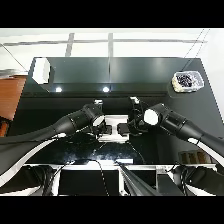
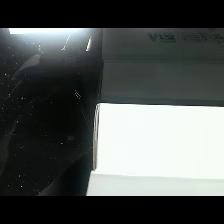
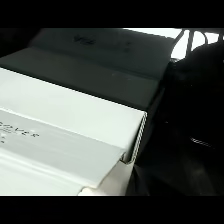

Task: Fold the box and place the chain.

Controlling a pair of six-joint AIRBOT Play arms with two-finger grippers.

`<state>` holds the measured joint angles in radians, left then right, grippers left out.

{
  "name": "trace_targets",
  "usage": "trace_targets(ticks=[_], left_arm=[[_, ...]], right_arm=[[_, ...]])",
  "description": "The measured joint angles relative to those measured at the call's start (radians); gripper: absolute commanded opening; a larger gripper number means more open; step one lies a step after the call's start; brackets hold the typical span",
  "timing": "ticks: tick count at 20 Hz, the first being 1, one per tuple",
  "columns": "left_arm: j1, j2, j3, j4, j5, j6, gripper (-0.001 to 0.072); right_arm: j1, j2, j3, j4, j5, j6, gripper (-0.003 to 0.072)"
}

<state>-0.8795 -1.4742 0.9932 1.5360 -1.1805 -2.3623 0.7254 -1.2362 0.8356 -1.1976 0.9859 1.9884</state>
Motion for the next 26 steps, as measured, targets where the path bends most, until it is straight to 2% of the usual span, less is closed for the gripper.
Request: trace_targets(ticks=[13, 19, 20, 21, 26], left_arm=[[0.000, 0.000, 0.000, 0.000, 0.010, 0.001, 0.0033], [0.000, 0.000, -0.001, -0.002, 0.015, 0.001, 0.0033], [0.000, 0.000, 0.000, -0.003, 0.016, 0.001, 0.0033], [0.000, 0.000, -0.001, -0.003, 0.016, 0.001, 0.0033], [0.000, 0.000, -0.001, -0.005, 0.018, 0.001, 0.0033]], right_arm=[[0.043, -0.006, 0.004, -0.101, -0.018, 0.129, 0.0416], [0.069, -0.065, 0.074, -0.167, 0.054, 0.145, 0.0416], [0.076, -0.079, 0.086, -0.178, 0.070, 0.148, 0.0404], [0.080, -0.088, 0.095, -0.193, 0.084, 0.153, 0.0309], [0.090, -0.115, 0.113, -0.230, 0.117, 0.178, 0.0300]])
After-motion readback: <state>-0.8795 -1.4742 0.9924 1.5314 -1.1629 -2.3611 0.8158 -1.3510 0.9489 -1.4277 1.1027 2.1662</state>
